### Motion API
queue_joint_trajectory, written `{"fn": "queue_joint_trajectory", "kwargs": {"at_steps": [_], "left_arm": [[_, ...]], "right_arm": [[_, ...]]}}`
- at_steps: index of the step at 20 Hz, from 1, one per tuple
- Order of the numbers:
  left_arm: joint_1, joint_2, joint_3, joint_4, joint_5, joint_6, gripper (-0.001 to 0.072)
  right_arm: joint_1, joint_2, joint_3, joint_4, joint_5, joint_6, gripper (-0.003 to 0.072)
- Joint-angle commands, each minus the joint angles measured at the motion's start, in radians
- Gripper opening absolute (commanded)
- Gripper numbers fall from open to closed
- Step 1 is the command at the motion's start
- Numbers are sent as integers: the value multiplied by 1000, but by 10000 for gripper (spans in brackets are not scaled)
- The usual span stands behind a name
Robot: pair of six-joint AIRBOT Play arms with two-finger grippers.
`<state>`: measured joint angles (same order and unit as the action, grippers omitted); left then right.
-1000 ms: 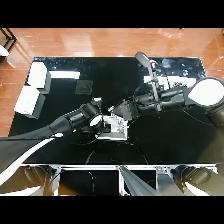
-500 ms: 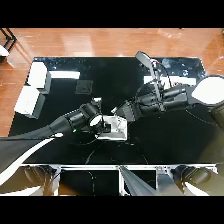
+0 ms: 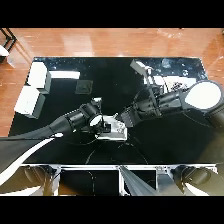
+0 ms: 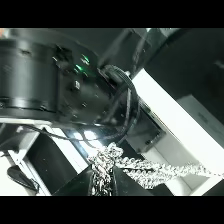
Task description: Fold the box and place the chain.
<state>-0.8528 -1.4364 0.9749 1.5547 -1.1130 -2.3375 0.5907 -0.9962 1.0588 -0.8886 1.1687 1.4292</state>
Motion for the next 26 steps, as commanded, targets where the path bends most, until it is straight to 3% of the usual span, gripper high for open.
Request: {"fn": "queue_joint_trajectory", "kwargs": {"at_steps": [1, 5, 6, 7, 8, 13, 16, 17, 19, 20, 24, 26], "left_arm": [[0, 0, 0, 0, 0, 0, 20], [0, 0, 0, 0, 1, 0, 20], [0, 0, 0, 0, 1, 0, 20], [0, 0, 0, 0, 0, 0, 20], [0, 0, 0, 0, 0, 0, 20], [0, 0, 0, 0, 1, 0, 20], [0, 0, 0, 0, 1, 0, 20], [0, 0, 0, 1, 1, 0, 20], [0, 0, 0, 1, 1, 0, 20], [0, 0, 0, 1, 1, 1, 20], [0, 0, 0, 1, 3, 1, 20], [0, 0, 0, 1, 5, 0, 20]], "right_arm": [[5, -1, -31, -14, -9, 7, 25], [5, -1, -70, -13, -14, 8, 25], [5, -1, -72, -14, -16, 18, 67], [5, 0, -72, -14, -21, 24, 320], [2, 0, -72, -23, -23, 26, 515], [-190, 38, -72, -151, 122, 38, 518], [-367, 69, -73, -396, 145, 72, 516], [-417, 68, -84, -505, 109, 113, 470], [-497, 63, -146, -630, -12, 203, 515], [-525, 51, -185, -631, -60, 218, 706], [-542, -92, -258, -566, -223, 320, 702], [-543, -166, -257, -569, -369, 447, 700]]}}
